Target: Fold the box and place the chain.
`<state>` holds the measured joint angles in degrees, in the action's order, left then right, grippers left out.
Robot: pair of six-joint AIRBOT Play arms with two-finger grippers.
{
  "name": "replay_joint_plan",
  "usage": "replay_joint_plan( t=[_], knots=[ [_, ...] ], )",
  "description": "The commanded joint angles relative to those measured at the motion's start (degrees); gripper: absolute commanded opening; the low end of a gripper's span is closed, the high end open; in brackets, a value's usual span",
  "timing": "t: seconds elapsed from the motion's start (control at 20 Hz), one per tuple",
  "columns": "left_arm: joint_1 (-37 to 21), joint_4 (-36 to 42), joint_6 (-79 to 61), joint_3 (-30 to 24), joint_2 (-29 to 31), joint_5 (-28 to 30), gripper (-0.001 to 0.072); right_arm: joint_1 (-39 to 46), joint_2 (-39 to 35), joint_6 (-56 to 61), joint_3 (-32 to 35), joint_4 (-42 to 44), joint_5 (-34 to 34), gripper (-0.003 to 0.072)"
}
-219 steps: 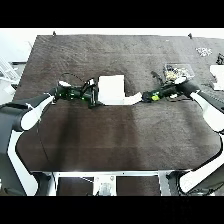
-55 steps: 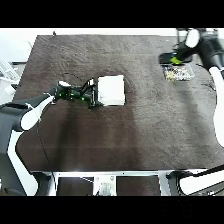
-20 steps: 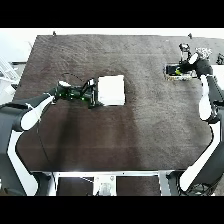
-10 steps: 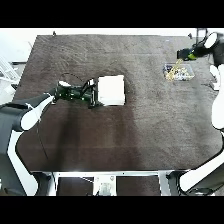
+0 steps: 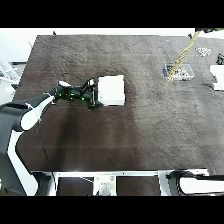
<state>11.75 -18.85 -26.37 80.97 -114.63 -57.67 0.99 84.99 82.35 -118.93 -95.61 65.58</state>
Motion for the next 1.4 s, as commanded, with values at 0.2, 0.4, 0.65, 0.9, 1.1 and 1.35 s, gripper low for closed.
replay_joint_plan(
  t=[0.2, 0.4, 0.65, 0.9, 1.1, 1.35],
  knots=[
    [-0.04, -0.02, -0.02, 0.00, 0.02, 0.00, 0.0468, -9.90, -8.94, -0.48, -0.04, -0.48, 0.81, 0.0003],
    [-0.04, -0.02, -0.02, 0.00, 0.02, 0.00, 0.0468, -15.37, -9.62, -0.50, -0.02, -0.46, 1.01, 0.0003],
    [-0.04, -0.02, -0.02, 0.00, 0.02, 0.00, 0.0468, -22.14, -9.62, -0.52, 1.16, -0.46, 0.96, 0.0003],
    [-0.04, -0.02, -0.02, 0.00, 0.02, 0.00, 0.0468, -25.99, -9.57, -0.50, 2.82, -0.44, 0.59, 0.0004],
    [-0.04, -0.02, -0.02, 0.00, 0.02, 0.00, 0.0468, -28.15, -9.57, -0.55, 2.82, -0.44, -3.32, 0.0004],
    [-0.04, -0.02, -0.02, 0.00, 0.02, 0.00, 0.0467, -29.94, -9.57, -0.59, 2.82, -0.46, -9.79, 0.0004]
  ],
)
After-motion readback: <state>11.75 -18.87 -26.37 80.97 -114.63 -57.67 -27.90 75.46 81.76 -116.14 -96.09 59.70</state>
